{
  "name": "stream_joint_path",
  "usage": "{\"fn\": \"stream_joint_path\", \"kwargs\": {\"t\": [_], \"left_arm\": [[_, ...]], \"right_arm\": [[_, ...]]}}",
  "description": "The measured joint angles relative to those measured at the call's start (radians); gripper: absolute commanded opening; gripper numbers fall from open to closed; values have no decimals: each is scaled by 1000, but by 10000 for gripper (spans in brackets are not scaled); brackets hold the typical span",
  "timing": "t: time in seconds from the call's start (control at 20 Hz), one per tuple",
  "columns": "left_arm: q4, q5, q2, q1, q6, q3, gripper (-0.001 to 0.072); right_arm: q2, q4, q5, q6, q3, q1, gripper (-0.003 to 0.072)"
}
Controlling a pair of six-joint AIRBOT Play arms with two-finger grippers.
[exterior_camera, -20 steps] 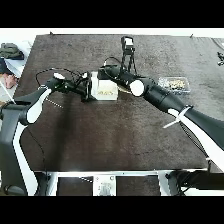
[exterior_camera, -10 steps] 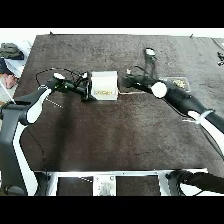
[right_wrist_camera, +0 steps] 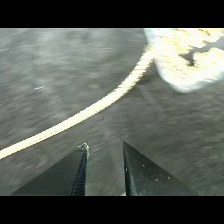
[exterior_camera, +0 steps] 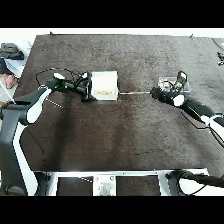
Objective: Fold the box and place the chain.
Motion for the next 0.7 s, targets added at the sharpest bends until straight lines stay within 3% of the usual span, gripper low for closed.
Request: {"fn": "stream_joint_path", "kwargs": {"t": [0.25,0.35,0.4,0.45,0.7], "left_arm": [[0,0,0,0,0,0,345],[0,0,0,0,0,0,345],[0,0,0,0,0,0,345],[0,0,0,0,0,0,345],[0,0,0,0,0,0,345]], "right_arm": [[-123,58,-93,8,59,-15,292],[-167,70,-109,9,107,-14,153],[-188,75,-114,10,132,-14,29],[-206,76,-113,11,152,-13,-4],[-152,109,-83,-7,198,56,-5]]}}
